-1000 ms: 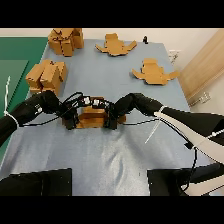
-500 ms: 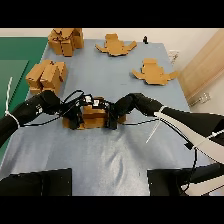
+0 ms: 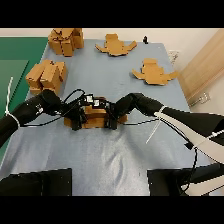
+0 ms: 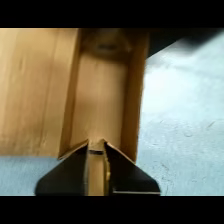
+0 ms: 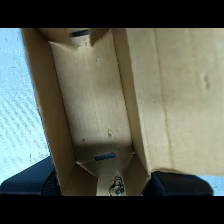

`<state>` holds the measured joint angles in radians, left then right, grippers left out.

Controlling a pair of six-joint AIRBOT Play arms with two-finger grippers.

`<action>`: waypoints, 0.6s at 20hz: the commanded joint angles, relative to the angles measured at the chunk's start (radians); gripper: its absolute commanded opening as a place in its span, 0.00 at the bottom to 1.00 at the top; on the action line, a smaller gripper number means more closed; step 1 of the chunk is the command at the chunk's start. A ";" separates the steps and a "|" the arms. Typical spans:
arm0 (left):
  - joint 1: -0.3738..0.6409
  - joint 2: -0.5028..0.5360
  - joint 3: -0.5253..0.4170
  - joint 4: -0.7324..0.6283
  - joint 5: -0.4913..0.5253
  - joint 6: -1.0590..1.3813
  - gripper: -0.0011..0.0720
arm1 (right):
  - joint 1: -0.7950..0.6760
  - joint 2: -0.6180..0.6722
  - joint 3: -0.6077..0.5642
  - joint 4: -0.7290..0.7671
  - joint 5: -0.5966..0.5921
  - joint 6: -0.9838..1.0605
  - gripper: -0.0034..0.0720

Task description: Fold the box.

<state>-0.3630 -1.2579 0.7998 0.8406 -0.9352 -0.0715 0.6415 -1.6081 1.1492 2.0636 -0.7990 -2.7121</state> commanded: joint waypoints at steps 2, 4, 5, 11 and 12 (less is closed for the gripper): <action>0.001 -0.001 0.000 -0.038 0.008 0.050 0.16 | 0.000 -0.001 0.000 0.002 0.002 0.000 0.82; 0.001 -0.001 0.000 -0.041 0.037 0.050 0.16 | 0.000 -0.001 0.000 0.002 0.001 0.000 0.82; 0.001 -0.001 0.000 -0.041 0.040 0.050 0.16 | 0.000 -0.001 0.000 0.002 0.001 0.000 0.82; 0.001 -0.001 0.000 -0.050 0.042 0.048 0.52 | 0.000 -0.001 0.000 0.002 0.001 0.000 0.82; 0.001 -0.002 0.000 -0.059 0.050 0.048 0.52 | 0.000 -0.001 0.000 0.002 0.001 0.000 0.82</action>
<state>-0.3626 -1.2587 0.7998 0.7967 -0.8978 -0.0254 0.6415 -1.6081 1.1492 2.0651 -0.7971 -2.7117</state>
